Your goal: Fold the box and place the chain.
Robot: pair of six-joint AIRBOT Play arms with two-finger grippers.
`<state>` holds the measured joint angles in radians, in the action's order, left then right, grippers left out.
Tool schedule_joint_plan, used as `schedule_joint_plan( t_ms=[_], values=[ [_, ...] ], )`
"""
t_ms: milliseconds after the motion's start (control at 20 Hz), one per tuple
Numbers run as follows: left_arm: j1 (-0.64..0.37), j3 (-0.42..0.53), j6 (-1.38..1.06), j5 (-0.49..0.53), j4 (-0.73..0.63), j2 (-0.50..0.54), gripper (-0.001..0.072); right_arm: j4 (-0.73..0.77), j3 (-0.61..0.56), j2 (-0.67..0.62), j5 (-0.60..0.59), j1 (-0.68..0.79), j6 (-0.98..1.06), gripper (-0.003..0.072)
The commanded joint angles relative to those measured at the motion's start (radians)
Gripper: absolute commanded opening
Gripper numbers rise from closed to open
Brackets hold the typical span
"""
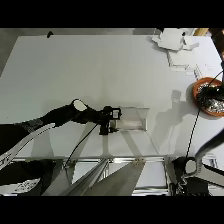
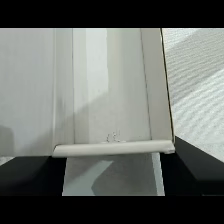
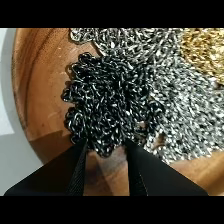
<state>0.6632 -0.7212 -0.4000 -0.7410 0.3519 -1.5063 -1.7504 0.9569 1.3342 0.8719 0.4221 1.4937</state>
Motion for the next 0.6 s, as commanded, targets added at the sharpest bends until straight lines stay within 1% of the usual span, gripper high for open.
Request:
schedule_joint_plan(
  t_ms=[0,300,450,550],
  values=[
    [-0.001,0.000,0.000,0.000,0.000,0.000,0.0254,0.005,0.001,0.071,-0.040,0.003,-0.011,0.0277],
    [-0.001,0.000,0.000,0.000,0.000,0.000,0.0254,0.005,0.001,0.082,-0.050,0.003,-0.010,0.0261],
    [-0.001,0.000,0.000,0.000,0.000,0.000,0.0254,0.005,0.001,0.099,-0.034,0.003,-0.010,0.0168],
    [-0.001,0.000,0.000,0.000,0.000,0.000,0.0254,0.005,0.001,0.109,-0.031,0.003,-0.010,0.0168]
  ],
)
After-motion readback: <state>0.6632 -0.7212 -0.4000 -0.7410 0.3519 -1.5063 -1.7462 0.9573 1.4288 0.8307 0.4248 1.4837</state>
